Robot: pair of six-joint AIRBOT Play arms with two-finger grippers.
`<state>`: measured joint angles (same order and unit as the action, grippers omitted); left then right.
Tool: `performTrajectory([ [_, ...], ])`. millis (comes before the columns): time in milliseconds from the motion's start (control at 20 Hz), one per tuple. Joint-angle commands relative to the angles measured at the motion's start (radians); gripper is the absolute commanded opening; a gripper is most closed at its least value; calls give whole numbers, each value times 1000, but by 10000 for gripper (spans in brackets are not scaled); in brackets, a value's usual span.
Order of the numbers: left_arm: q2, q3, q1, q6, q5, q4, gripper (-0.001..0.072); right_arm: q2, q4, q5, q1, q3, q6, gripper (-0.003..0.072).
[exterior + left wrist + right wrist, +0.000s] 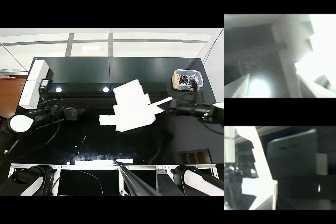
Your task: Fold the box and place the chain.
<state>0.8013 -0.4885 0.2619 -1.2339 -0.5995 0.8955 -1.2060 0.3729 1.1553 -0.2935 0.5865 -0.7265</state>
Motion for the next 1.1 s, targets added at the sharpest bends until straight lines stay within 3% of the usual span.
performTrajectory([
  [0, 92, 0, 61, -32, 0, -154, 707, 166, -137, -290, 254, -164, 47, 45],
  [200, 195, 0, 63, -27, -21, -209, 707, 181, -134, -400, 452, -179, 71, 45],
  [350, 246, -1, 28, -23, -106, -264, 707, 181, -134, -447, 539, -179, 141, 45],
  [650, 357, -1, -91, 311, -204, -506, 707, 181, -136, -438, 557, -179, 152, 45],
  [850, 410, -18, -95, 417, -154, -519, 706, 181, -136, -420, 557, -179, 152, 45],
  [1050, 525, -97, -95, 412, -221, -519, 706, 181, -136, -419, 557, -179, 151, 45],
])
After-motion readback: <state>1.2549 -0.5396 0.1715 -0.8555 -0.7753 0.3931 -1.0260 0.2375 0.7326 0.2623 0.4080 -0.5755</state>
